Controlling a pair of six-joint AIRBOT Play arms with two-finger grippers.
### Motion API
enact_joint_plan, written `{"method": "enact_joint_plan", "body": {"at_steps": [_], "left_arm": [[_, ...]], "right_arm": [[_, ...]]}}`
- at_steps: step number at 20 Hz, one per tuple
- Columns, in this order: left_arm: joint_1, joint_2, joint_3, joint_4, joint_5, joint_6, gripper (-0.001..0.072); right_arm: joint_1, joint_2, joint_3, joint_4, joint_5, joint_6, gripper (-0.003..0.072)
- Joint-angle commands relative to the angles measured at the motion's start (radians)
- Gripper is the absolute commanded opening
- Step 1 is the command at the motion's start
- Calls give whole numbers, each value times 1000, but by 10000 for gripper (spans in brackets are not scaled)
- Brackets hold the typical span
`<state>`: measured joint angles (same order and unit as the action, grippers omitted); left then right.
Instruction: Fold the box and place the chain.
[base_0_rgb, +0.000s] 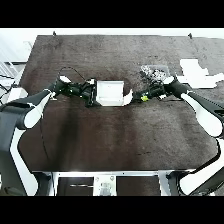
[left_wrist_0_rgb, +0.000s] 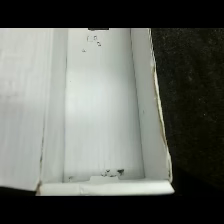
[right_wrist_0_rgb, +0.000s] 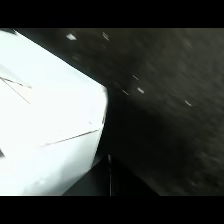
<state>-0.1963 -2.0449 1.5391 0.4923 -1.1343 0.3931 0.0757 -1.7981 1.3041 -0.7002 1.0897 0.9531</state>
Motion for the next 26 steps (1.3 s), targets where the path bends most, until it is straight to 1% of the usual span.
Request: {"method": "enact_joint_plan", "body": {"at_steps": [1,4,5,7,8,10,11,12,24,26], "left_arm": [[1,1,0,0,0,0,362],[1,1,0,0,0,0,362],[1,1,0,0,0,0,362],[1,1,0,0,0,0,362],[1,1,0,0,0,0,362],[1,1,0,0,0,0,362],[1,1,0,0,0,0,362],[1,1,0,0,0,0,362],[1,1,0,0,0,0,362],[1,1,0,0,0,0,362]], "right_arm": [[16,23,33,-19,-8,16,7],[16,45,45,-18,-8,16,8],[16,50,48,-16,-6,16,23],[16,55,48,-14,3,16,339],[16,54,48,-14,3,16,398],[23,54,48,-13,3,46,402],[31,54,48,-10,2,68,439],[38,54,48,-6,3,79,456],[112,54,54,7,-32,173,455],[118,54,60,-23,-35,179,455]]}}
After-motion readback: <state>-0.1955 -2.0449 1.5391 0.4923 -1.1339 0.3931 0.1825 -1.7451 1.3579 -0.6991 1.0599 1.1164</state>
